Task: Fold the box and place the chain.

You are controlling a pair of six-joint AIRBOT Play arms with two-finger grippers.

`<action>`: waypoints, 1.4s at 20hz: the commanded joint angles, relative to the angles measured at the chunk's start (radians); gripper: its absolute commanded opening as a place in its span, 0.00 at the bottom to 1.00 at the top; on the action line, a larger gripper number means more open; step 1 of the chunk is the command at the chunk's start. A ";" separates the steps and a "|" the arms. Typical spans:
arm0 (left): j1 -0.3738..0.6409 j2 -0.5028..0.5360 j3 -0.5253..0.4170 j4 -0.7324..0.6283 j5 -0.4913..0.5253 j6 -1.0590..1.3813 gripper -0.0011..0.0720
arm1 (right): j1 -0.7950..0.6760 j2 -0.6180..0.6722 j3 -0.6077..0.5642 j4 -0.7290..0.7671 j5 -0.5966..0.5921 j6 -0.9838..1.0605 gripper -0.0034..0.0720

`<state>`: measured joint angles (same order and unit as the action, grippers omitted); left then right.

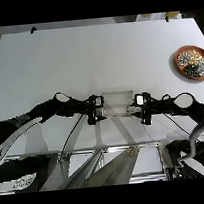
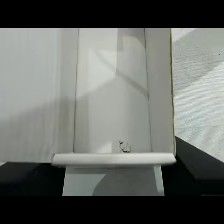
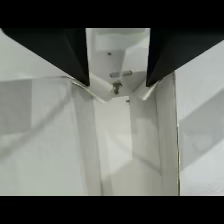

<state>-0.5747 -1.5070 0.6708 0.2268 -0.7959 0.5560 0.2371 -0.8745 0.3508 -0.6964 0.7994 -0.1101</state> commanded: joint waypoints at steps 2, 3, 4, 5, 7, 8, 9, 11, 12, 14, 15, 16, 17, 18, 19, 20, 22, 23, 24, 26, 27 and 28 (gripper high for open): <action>0.000 0.001 0.000 0.002 -0.002 0.001 0.20 | -0.021 0.197 0.024 -0.231 0.053 0.307 0.26; 0.000 0.001 0.001 0.002 -0.001 0.001 0.20 | -0.050 0.213 0.051 -0.270 0.094 0.374 0.12; 0.000 0.001 0.000 0.002 -0.001 0.001 0.20 | -0.080 0.216 0.079 -0.287 0.111 0.437 0.07; 0.000 0.001 0.001 0.001 -0.002 0.001 0.20 | -0.112 0.216 0.105 -0.293 0.104 0.532 0.07; 0.000 0.001 0.000 0.002 -0.001 0.001 0.20 | -0.181 0.212 0.138 -0.296 0.090 0.755 0.07; 0.000 0.001 0.001 0.001 -0.001 0.001 0.20 | -0.214 0.207 0.140 -0.308 0.077 0.875 0.07; 0.000 0.001 0.001 0.002 -0.001 0.001 0.20 | -0.249 0.190 0.140 -0.357 0.077 1.021 0.07; 0.000 0.001 0.000 0.002 -0.001 0.001 0.20 | -0.296 0.125 0.140 -0.484 0.111 1.273 0.07; 0.000 0.001 0.001 0.002 -0.001 0.001 0.20 | -0.313 0.081 0.139 -0.484 0.155 1.336 0.07; 0.000 0.001 0.001 0.002 -0.001 0.001 0.20 | -0.315 -0.006 0.129 -0.426 0.208 1.343 0.07; 0.000 0.001 0.001 0.002 -0.001 0.001 0.20 | -0.315 -0.045 0.117 -0.409 0.215 1.343 0.07; 0.000 0.001 0.001 0.002 -0.002 0.001 0.20 | -0.315 -0.081 0.101 -0.386 0.215 1.339 0.07; 0.000 0.001 0.001 0.001 -0.001 0.001 0.20 | -0.315 -0.105 0.085 -0.343 0.216 1.329 0.07; 0.000 0.001 0.000 0.002 -0.001 0.001 0.20 | -0.315 -0.120 0.064 -0.280 0.215 1.300 0.07; 0.000 0.001 0.000 0.002 -0.001 0.001 0.20 | -0.315 -0.130 0.040 -0.212 0.201 1.265 0.07; 0.000 0.001 0.000 0.002 -0.001 0.001 0.20 | -0.315 -0.137 0.017 -0.171 0.179 1.248 0.07; 0.000 0.001 0.001 0.001 -0.001 0.001 0.20 | -0.315 -0.150 0.000 -0.145 0.172 1.227 0.07; 0.000 0.001 0.001 0.002 -0.001 0.001 0.20 | -0.315 -0.158 0.000 -0.143 0.169 1.227 0.07; 0.000 0.001 0.000 0.002 -0.001 0.001 0.20 | -0.315 -0.168 0.000 -0.135 0.160 1.227 0.07; 0.000 0.001 0.001 0.002 -0.001 0.001 0.20 | -0.307 -0.185 0.000 -0.102 0.150 1.217 0.07; 0.000 0.001 0.000 0.002 -0.001 0.001 0.20 | -0.296 -0.187 0.000 -0.075 0.154 1.196 0.07; 0.000 0.001 0.000 0.002 -0.001 0.001 0.20 | -0.282 -0.187 0.000 -0.035 0.164 1.173 0.07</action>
<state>-0.5747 -1.5070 0.6708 0.2279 -0.7975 0.5568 -0.0647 -1.0470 0.3557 -0.8192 0.9585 1.1057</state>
